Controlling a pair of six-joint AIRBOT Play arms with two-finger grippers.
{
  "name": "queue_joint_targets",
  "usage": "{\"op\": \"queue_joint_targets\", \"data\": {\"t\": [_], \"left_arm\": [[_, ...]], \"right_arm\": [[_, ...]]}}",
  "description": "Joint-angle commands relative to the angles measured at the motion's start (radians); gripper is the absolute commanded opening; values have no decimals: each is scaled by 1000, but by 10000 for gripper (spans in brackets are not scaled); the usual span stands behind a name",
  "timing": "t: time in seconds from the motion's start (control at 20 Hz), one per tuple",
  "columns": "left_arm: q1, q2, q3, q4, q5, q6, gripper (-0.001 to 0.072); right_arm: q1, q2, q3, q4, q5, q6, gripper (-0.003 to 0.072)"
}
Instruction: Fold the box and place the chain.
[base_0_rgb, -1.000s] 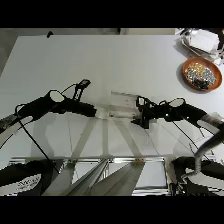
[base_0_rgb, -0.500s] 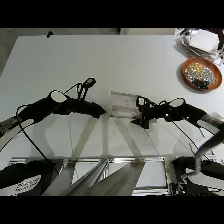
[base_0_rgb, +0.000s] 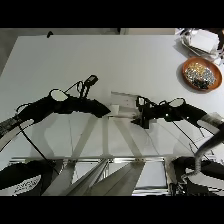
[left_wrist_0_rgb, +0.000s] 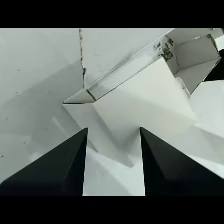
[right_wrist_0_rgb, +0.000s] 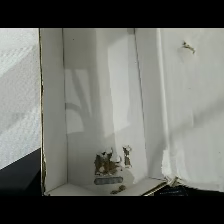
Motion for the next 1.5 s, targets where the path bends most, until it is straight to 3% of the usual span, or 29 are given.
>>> {"op": "queue_joint_targets", "data": {"t": [0.0, 0.2, 0.5, 0.65, 0.95, 1.15, 1.45], "left_arm": [[-8, 0, 4, -4, 9, -27, 377], [-50, -2, 5, 47, 87, -126, 397], [-104, -23, 96, 323, 94, -443, 397], [-134, -63, 165, 463, 48, -615, 397], [-201, -91, 250, 572, 13, -774, 397], [-228, -108, 306, 768, -97, -988, 397], [-278, -194, 431, 817, -193, -1131, 395]], "right_arm": [[0, 0, 0, 0, 0, 0, 400], [0, 0, 0, 0, 0, 0, 400], [0, 0, 0, 1, 0, 0, 400], [0, 0, 0, 0, 0, 0, 400], [0, 0, 0, 0, 0, 0, 400], [0, 0, 0, 0, 0, 0, 400], [0, 0, 0, 0, 0, 0, 400]]}}
